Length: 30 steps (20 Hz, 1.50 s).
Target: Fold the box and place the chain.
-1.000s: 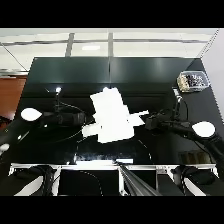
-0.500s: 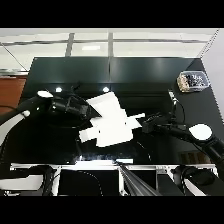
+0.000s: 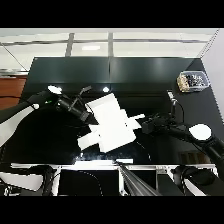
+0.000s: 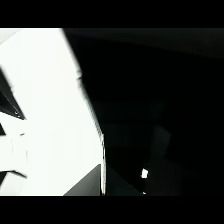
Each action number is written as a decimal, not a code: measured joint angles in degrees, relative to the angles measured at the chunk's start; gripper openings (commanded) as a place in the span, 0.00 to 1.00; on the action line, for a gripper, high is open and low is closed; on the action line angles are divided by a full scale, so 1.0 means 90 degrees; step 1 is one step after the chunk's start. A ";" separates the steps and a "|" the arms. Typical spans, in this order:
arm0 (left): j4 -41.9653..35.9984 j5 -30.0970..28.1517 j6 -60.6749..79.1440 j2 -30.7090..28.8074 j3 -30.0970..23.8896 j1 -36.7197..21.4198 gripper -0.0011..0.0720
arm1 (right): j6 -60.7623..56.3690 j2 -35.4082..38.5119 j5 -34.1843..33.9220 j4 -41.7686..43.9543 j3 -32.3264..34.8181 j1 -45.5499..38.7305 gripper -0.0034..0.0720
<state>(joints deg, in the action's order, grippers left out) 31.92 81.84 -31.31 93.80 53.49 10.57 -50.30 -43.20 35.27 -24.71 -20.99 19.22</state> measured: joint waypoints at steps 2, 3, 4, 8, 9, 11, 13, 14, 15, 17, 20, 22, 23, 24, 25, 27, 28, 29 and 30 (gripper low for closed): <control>0.0000 0.0039 0.0148 0.0015 0.0017 0.0041 0.05 | 0.0000 0.0000 0.0019 -0.0010 0.0000 0.0000 0.07; 0.0010 0.0080 0.0185 0.0017 0.0027 0.0051 0.05 | -0.0002 0.0002 0.0034 -0.0032 0.0002 0.0000 0.07; 0.0022 0.0085 0.0219 0.0015 0.0032 0.0056 0.05 | 0.0000 0.0007 0.0041 -0.0066 0.0000 0.0000 0.08; 0.0131 0.0075 0.0274 -0.0085 0.0039 0.0068 0.05 | -0.0146 0.0007 0.0107 -0.0498 -0.0129 -0.0092 0.86; 0.0204 0.0083 0.0277 -0.0168 0.0039 0.0068 0.05 | -0.0262 0.0007 0.0163 -0.0685 -0.0226 -0.0189 0.85; 0.0376 0.0066 0.0296 -0.0452 0.0036 0.0078 0.05 | -0.0364 0.0007 0.0563 -0.1370 -0.0576 -0.0500 0.85; 0.0641 -0.0124 0.0318 -0.0891 -0.0049 0.0168 0.05 | -0.0415 0.0007 0.1161 -0.2290 -0.1013 -0.0821 0.85; 0.0733 -0.0284 0.0427 -0.1171 -0.0129 0.0250 0.05 | -0.0425 0.0007 0.1474 -0.2776 -0.1251 -0.0969 0.85; 0.0806 -0.0512 0.0583 -0.1418 -0.0211 0.0342 0.05 | -0.0440 0.0007 0.1741 -0.3218 -0.1426 -0.1083 0.85; 0.0901 -0.0930 0.1086 -0.1855 -0.0335 0.0559 0.05 | -0.0338 0.0007 0.2123 -0.3954 -0.1681 -0.1239 0.85; 0.1112 -0.1367 0.1880 -0.2159 -0.0437 0.0886 0.05 | 0.0039 0.0005 0.2419 -0.4478 -0.1836 -0.1331 0.85; 0.1331 -0.1807 0.2191 -0.2234 -0.0500 0.1134 0.05 | 0.0262 0.0000 0.2528 -0.4660 -0.1860 -0.1362 0.85; 0.1484 -0.2137 0.2339 -0.2259 -0.0534 0.1277 0.05 | 0.0372 0.0000 0.2584 -0.4724 -0.1846 -0.1370 0.85; 0.1637 -0.2458 0.2455 -0.2273 -0.0561 0.1411 0.05 | 0.0466 0.0000 0.2645 -0.4750 -0.1821 -0.1379 0.85; 0.1780 -0.2771 0.2557 -0.2285 -0.0578 0.1554 0.05 | 0.0561 0.0000 0.2691 -0.4755 -0.1795 -0.1382 0.85; 0.1962 -0.3240 0.2701 -0.2273 -0.0624 0.1768 0.05 | 0.0729 0.0000 0.2807 -0.4736 -0.1741 -0.1379 0.85; 0.2023 -0.3405 0.2747 -0.2242 -0.0648 0.1826 0.05 | 0.0809 0.0000 0.2837 -0.4714 -0.1707 -0.1353 0.85; 0.2072 -0.3555 0.2769 -0.2191 -0.0675 0.1875 0.05 | 0.0916 0.0000 0.2854 -0.4690 -0.1661 -0.1319 0.85; 0.2113 -0.3650 0.2769 -0.2137 -0.0699 0.1904 0.05 | 0.1001 0.0000 0.2873 -0.4626 -0.1615 -0.1277 0.85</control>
